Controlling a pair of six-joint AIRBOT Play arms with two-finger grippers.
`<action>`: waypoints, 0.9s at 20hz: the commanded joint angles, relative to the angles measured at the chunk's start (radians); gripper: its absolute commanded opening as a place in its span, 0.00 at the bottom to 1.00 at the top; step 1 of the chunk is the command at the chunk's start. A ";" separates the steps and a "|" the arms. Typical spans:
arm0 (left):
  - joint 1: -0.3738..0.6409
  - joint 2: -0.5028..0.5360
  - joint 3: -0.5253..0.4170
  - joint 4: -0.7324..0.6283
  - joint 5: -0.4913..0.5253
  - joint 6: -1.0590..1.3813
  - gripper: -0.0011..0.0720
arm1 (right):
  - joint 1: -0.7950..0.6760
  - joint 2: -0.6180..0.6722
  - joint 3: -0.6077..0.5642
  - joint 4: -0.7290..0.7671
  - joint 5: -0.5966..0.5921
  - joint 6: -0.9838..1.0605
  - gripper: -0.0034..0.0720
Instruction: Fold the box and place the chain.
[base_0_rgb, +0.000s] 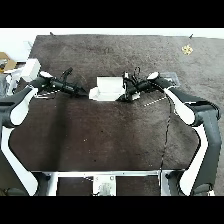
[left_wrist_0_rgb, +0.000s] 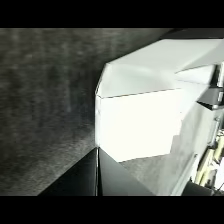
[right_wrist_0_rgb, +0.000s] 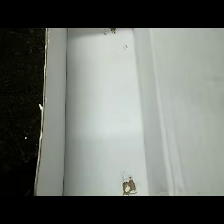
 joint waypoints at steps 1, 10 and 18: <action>-0.003 -0.001 0.000 -0.043 -0.027 0.005 0.03 | 0.000 0.000 0.000 0.001 0.000 0.000 0.64; -0.003 0.000 0.004 -0.106 -0.057 0.021 0.43 | 0.000 0.000 0.000 0.000 0.000 0.000 0.64; -0.027 0.009 0.008 -0.105 -0.047 0.031 0.43 | 0.000 0.000 0.000 0.000 0.000 0.000 0.64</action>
